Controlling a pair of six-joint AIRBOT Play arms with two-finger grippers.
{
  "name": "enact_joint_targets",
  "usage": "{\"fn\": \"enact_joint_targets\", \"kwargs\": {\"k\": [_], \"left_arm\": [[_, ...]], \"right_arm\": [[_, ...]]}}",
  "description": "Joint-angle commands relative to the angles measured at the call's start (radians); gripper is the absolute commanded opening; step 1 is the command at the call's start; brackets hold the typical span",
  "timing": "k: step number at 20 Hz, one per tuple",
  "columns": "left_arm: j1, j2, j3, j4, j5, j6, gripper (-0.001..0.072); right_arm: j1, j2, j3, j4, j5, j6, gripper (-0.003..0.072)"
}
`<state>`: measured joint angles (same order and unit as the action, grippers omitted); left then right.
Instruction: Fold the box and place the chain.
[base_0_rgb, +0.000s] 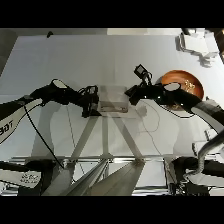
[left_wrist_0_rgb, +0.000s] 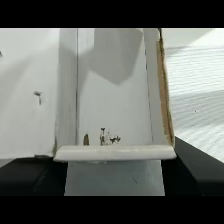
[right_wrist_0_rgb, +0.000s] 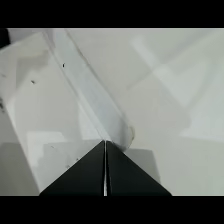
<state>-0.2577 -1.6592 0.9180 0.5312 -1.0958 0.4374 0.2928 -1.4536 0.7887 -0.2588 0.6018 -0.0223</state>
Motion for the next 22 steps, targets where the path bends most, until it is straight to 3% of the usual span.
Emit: {"fn": "enact_joint_targets", "kwargs": {"k": [1, 4, 6, 11, 13, 15, 20, 22], "left_arm": [[0.000, 0.000, 0.000, 0.001, 0.000, 0.000, 0.0212], [0.000, 0.000, 0.000, 0.001, 0.000, 0.000, 0.0212], [0.000, 0.000, 0.000, 0.000, 0.000, 0.000, 0.0212], [0.000, 0.000, 0.000, 0.001, 0.000, 0.000, 0.0212], [0.000, 0.000, 0.000, 0.000, 0.000, 0.000, 0.0212], [0.000, 0.000, 0.000, 0.000, 0.000, 0.000, 0.0212], [0.000, 0.000, 0.000, 0.001, 0.000, 0.000, 0.0212], [0.000, 0.000, 0.000, 0.000, 0.000, 0.000, 0.0212]], "right_arm": [[0.000, -0.027, 0.001, -0.036, -0.008, 0.000, 0.0012], [0.000, 0.019, 0.001, -0.062, 0.042, 0.000, 0.0014], [0.000, 0.087, 0.001, -0.161, 0.097, 0.002, 0.0014], [0.000, 0.265, 0.001, -0.699, 0.234, 0.219, 0.0013], [0.000, 0.283, 0.001, -0.819, 0.314, 0.228, 0.0013], [0.006, 0.275, 0.000, -0.832, 0.357, 0.228, 0.0014], [0.061, 0.230, 0.001, -0.833, 0.219, 0.223, 0.0013], [0.084, 0.192, 0.001, -0.832, 0.226, 0.224, 0.0014]]}}
